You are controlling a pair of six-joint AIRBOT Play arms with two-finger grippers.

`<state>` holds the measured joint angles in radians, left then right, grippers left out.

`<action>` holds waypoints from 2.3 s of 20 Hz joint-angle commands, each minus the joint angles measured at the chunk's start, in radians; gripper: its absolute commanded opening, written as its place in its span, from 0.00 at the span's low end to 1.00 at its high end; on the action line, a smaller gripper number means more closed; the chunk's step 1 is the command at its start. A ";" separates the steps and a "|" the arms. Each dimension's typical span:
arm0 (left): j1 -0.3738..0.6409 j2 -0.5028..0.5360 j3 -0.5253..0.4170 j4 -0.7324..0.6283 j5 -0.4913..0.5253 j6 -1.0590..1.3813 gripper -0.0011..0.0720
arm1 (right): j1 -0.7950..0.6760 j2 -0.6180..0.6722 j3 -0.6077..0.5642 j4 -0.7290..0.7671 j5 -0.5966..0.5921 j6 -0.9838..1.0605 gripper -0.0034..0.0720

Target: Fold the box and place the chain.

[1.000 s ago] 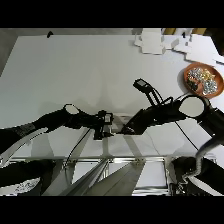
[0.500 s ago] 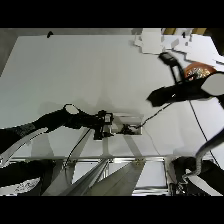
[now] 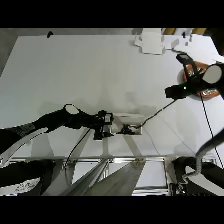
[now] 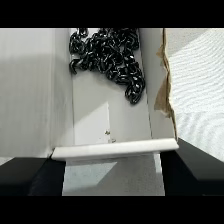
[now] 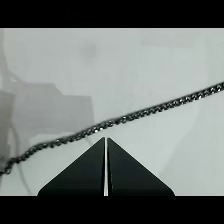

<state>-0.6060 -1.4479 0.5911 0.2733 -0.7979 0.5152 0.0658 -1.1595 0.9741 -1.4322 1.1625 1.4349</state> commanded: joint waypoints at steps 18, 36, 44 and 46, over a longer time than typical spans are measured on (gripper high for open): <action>0.000 0.000 0.000 0.000 0.000 0.000 0.30 | -0.011 -0.199 -0.143 -0.005 -0.190 0.073 0.34; 0.000 0.000 0.000 0.000 0.000 0.000 0.30 | -0.009 -0.171 -0.144 -0.007 -0.139 0.031 0.27; 0.000 0.000 0.000 0.000 0.000 0.000 0.30 | -0.009 -0.153 -0.153 -0.011 -0.132 0.034 0.31; 0.000 0.000 0.000 0.000 0.000 0.000 0.30 | -0.009 -0.153 -0.161 -0.011 -0.132 0.034 0.36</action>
<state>-0.6060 -1.4479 0.5911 0.2733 -0.7975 0.5152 0.0563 -1.3140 0.8207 -1.4433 1.0302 1.4696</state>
